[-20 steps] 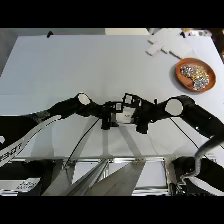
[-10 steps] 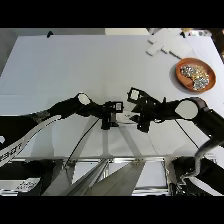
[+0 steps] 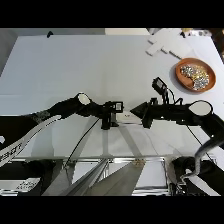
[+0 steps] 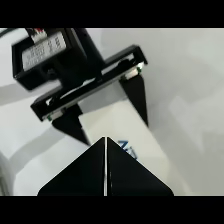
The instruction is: Fold the box and place the chain.
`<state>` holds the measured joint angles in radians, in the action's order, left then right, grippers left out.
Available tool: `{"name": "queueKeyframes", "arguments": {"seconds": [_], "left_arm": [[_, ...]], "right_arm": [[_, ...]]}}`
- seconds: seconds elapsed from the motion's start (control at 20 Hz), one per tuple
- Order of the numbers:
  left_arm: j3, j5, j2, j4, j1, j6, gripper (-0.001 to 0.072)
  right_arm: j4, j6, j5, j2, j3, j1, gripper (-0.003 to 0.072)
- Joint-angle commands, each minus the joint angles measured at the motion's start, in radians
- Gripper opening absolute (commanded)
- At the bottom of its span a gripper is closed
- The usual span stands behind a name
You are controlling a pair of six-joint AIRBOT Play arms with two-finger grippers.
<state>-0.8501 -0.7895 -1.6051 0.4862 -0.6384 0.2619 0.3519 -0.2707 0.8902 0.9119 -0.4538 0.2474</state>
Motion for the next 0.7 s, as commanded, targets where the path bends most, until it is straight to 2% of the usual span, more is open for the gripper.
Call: {"name": "queueKeyframes", "arguments": {"seconds": [0.0,0.45,0.65], "left_arm": [[0.000,0.000,0.000,0.000,0.001,0.000,0.0255],[0.000,0.000,0.000,0.000,0.001,0.000,0.0255],[0.000,0.000,0.000,0.000,0.001,0.000,0.0255]], "right_arm": [[-0.109,0.127,0.009,-0.001,0.119,-0.024,0.0018],[-0.055,0.133,-0.046,0.001,0.151,-0.024,0.0018],[0.016,0.037,-0.109,0.038,0.155,-0.024,0.0018]]}}
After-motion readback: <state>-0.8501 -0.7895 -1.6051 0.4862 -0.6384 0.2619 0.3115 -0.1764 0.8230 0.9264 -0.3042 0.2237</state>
